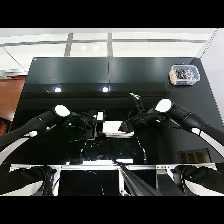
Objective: Fold the box and place the chain.
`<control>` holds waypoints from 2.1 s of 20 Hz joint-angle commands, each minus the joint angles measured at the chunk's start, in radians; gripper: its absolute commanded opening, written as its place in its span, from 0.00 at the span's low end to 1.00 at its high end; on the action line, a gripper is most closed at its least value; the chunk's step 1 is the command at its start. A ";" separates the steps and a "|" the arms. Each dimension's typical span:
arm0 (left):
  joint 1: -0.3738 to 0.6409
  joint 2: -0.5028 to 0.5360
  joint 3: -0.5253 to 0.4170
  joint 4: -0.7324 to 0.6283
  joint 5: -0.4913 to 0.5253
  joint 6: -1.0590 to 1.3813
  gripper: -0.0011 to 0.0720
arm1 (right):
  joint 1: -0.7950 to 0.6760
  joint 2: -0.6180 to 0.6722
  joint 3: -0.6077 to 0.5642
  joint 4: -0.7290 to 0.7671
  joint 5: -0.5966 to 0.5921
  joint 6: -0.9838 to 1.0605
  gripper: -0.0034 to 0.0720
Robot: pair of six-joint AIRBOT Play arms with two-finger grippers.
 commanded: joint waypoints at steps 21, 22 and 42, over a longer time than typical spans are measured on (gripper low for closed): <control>-0.002 0.220 0.100 0.087 -0.098 -0.346 0.99 | -0.467 0.318 0.005 -0.299 0.266 -0.006 0.06; -0.002 0.220 0.119 0.087 -0.101 -0.372 0.99 | -0.467 0.318 0.005 -0.301 0.258 -0.006 0.06; -0.170 -0.058 0.287 0.209 -0.082 -0.521 0.99 | -0.467 0.318 0.005 -0.301 0.180 -0.006 0.06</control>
